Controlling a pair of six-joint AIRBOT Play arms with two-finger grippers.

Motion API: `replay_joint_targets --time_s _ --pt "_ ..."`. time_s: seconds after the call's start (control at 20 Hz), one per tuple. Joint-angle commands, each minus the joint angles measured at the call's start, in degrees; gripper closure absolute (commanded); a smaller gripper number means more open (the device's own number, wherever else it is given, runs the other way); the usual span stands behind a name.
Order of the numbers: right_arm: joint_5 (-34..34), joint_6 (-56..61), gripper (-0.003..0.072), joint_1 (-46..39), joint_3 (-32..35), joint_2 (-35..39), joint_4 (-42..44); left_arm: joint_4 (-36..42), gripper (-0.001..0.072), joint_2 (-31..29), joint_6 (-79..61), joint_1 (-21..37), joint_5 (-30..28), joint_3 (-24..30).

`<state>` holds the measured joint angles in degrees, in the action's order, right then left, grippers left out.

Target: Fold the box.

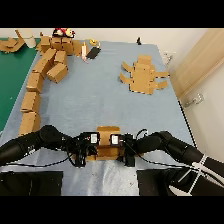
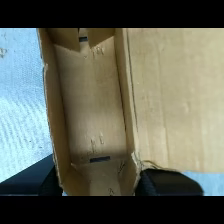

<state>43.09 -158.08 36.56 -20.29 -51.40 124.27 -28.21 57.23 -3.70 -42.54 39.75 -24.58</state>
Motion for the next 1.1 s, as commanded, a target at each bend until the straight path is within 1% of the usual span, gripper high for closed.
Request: replay_joint_targets --time_s 0.0,0.15,0.2,0.3,0.45,0.55,0.6,0.75,0.85,1.0,1.05 --pt "0.04 -0.11 0.0235 -0.02 0.00 0.02 -0.02 -8.59 0.0699 -3.87 11.96 0.02 0.48 0.00" --pt "0.04 -0.09 0.0235 -0.02 0.00 0.02 -0.02 -20.17 0.0699 -9.81 28.02 0.15 4.24 0.35" --pt "0.04 -0.11 0.0235 -0.02 0.00 0.02 -0.02 -22.77 0.0699 -12.46 33.88 0.15 5.42 0.68" --pt "0.04 -0.09 0.0235 -0.02 0.00 0.02 -0.02 -26.23 0.0699 -18.45 48.00 1.07 5.40 1.36" --pt "0.04 -0.11 0.0235 -0.02 0.00 0.02 -0.02 -27.19 0.0699 -27.28 68.91 6.84 5.60 2.34" --pt "0.04 -0.11 0.0235 -0.02 0.00 0.02 0.00 -28.28 0.0699 -31.61 81.46 13.99 7.85 4.48" --pt "0.04 -0.09 0.0235 -0.02 0.00 0.02 0.00 -28.28 0.0698 -32.59 86.01 18.01 9.68 5.88" --pt "0.04 -0.11 0.0235 -0.02 0.00 0.02 -0.02 -27.43 0.0698 -32.20 87.67 29.70 17.57 9.81" --pt "0.04 -0.11 0.0235 -0.02 0.00 0.02 -0.02 -22.23 0.0698 -31.47 85.88 34.42 20.06 11.65" --pt "0.04 -0.11 0.0235 -0.02 0.00 0.02 -0.02 -12.11 0.0699 -30.77 82.99 35.36 20.72 13.86" --pt "0.04 -0.11 0.0235 -0.02 0.00 0.02 -0.02 -10.88 0.0699 -30.49 83.01 35.36 20.68 14.51"
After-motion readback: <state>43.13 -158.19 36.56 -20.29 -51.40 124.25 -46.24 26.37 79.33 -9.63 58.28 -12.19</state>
